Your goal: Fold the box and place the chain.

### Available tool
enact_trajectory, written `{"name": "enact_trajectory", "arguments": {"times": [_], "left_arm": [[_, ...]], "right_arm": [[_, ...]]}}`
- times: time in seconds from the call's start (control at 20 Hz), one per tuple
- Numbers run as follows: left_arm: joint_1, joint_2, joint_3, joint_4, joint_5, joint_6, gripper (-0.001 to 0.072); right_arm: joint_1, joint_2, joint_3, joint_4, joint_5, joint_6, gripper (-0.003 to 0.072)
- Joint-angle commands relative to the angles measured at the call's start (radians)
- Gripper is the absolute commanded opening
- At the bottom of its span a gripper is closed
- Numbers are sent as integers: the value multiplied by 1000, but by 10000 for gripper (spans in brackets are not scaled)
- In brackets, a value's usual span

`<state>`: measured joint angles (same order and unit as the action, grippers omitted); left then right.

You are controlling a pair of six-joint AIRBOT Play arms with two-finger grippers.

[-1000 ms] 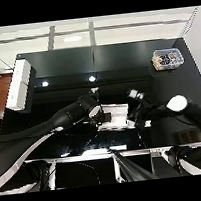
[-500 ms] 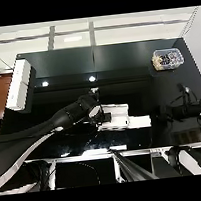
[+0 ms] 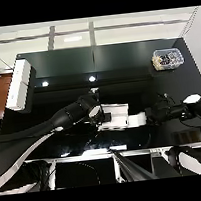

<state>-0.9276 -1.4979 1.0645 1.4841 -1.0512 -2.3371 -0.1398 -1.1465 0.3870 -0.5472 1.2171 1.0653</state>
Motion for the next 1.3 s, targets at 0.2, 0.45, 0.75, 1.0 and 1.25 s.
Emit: {"name": "enact_trajectory", "arguments": {"times": [0.2,0.45,0.75,1.0,1.25], "left_arm": [[1,0,1,0,0,0,29],[1,0,1,0,3,0,29],[1,0,1,0,3,0,30],[1,0,1,0,3,0,29],[1,0,1,0,8,0,30]], "right_arm": [[26,-15,69,86,99,-112,607],[148,-15,77,69,-6,-21,605],[423,-15,197,-124,-172,225,601],[654,-15,312,-486,-219,636,601],[796,-15,375,-746,-201,1015,412]]}}
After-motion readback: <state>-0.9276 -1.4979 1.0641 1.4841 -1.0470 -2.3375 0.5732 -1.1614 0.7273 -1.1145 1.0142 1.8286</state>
